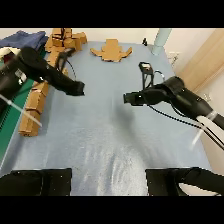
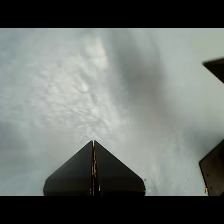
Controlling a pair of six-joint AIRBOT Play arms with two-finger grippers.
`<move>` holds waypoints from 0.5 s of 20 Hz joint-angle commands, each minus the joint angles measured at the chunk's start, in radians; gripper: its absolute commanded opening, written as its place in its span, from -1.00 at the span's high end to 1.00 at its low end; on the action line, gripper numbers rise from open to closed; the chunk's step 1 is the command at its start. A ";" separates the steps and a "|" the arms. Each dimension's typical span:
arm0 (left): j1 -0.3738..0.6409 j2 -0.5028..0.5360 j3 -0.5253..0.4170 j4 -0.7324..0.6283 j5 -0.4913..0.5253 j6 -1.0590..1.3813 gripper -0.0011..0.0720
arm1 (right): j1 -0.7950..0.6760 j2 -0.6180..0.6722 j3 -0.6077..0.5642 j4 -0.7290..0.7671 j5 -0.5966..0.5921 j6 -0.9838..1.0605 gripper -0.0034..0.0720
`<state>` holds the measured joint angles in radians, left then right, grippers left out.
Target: Fold the box.
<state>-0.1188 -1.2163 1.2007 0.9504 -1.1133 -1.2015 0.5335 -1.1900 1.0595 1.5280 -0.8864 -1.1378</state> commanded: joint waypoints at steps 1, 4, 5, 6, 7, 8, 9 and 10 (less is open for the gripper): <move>-0.135 0.077 -0.180 0.001 0.161 -0.050 0.95 | -0.021 -0.127 0.058 0.122 -0.049 -0.141 0.89; -0.183 0.075 -0.235 0.000 0.190 -0.075 0.94 | -0.021 -0.172 0.059 0.201 -0.044 -0.146 0.89; -0.187 0.075 -0.237 -0.003 0.182 -0.074 0.94 | -0.021 -0.175 0.059 0.198 -0.047 -0.146 0.89; -0.187 0.076 -0.237 -0.010 0.178 -0.073 0.94 | -0.021 -0.175 0.059 0.196 -0.047 -0.146 0.89; -0.187 0.076 -0.237 -0.009 0.179 -0.073 0.94 | -0.021 -0.175 0.059 0.196 -0.047 -0.146 0.89; -0.187 0.076 -0.237 -0.009 0.179 -0.073 0.94 | -0.021 -0.175 0.059 0.196 -0.047 -0.146 0.89; -0.187 0.076 -0.237 -0.009 0.179 -0.073 0.94 | -0.021 -0.175 0.059 0.196 -0.047 -0.146 0.89; -0.187 0.076 -0.237 -0.009 0.179 -0.073 0.94 | -0.021 -0.175 0.059 0.196 -0.047 -0.146 0.89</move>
<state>-0.2962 -1.1442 0.9752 0.9440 -0.9436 -1.2697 0.5133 -1.3567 1.1160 1.7073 -0.9295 -1.2747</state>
